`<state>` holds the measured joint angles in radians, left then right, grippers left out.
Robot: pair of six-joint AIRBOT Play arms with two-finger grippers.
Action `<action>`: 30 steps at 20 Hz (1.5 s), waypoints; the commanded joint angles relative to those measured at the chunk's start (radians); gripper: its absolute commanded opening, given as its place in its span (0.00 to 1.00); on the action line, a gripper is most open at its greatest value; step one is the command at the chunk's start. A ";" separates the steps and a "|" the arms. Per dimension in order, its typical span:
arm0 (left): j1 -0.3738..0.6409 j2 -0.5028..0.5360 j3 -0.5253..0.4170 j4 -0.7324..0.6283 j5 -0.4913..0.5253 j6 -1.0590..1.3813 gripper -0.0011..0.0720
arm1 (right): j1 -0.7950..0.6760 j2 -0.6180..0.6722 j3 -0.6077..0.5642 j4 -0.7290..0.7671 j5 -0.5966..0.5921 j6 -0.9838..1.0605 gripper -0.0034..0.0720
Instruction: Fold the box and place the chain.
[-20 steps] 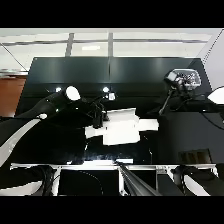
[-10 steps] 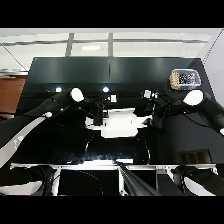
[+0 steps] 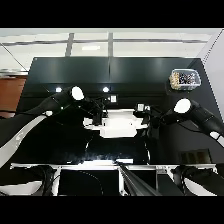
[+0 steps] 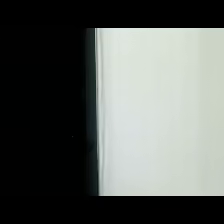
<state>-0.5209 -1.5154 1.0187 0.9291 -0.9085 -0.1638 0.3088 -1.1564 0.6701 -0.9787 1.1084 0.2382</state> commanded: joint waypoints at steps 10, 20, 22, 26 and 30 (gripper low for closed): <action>0.000 0.000 0.001 0.001 -0.004 0.003 0.05 | 0.252 -0.002 -0.016 -0.021 -0.243 -0.098 0.98; 0.000 0.000 0.001 0.001 -0.004 0.003 0.05 | 0.256 0.002 -0.025 -0.058 -0.337 0.118 0.97; 0.000 0.000 0.001 0.002 -0.003 0.003 0.05 | 0.256 0.021 -0.025 -0.058 -0.353 0.118 0.97; 0.000 0.000 0.001 0.002 -0.004 0.003 0.05 | 0.232 0.102 -0.025 -0.058 -0.341 0.118 0.97; 0.000 0.000 0.001 0.002 -0.005 0.003 0.05 | 0.177 0.123 -0.025 -0.051 -0.351 0.121 0.97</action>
